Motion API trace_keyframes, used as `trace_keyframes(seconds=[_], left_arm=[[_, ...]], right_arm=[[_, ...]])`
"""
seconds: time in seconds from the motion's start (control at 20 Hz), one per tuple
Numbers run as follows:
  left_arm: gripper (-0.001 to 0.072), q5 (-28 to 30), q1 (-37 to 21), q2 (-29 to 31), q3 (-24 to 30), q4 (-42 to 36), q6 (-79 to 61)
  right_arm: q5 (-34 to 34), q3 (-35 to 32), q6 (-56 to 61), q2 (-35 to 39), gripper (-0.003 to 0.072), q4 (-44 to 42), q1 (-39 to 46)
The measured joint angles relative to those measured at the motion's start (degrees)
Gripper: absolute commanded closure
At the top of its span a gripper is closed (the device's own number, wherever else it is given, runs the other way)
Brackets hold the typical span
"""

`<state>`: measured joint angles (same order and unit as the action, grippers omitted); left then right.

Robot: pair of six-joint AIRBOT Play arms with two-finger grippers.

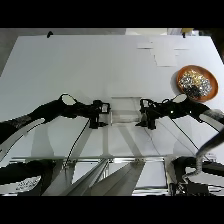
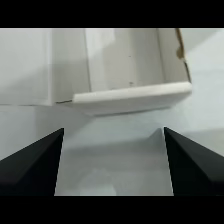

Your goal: Fold the box and place the chain.

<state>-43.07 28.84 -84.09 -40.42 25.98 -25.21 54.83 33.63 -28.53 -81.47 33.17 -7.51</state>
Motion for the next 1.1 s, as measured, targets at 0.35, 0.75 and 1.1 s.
trace_keyframes(seconds=[0.35, 0.75, 1.1], left_arm=[[0.0013, 0.8, 1.0, -0.8, 0.0, -3.2, -1.7], [0.0013, -1.2, 1.6, -0.8, 0.0, -3.1, -5.2], [0.0013, -1.9, 2.1, -1.0, 0.0, -6.5, -6.3]], right_arm=[[0.0, 0.0, 0.0, 0.0, 0.0275, 0.0, 0.0], [0.0, 0.0, 0.0, 0.0, 0.0275, 0.0, 0.0], [0.0, 0.0, 0.0, 0.0, 0.0275, 0.0, 0.0]])
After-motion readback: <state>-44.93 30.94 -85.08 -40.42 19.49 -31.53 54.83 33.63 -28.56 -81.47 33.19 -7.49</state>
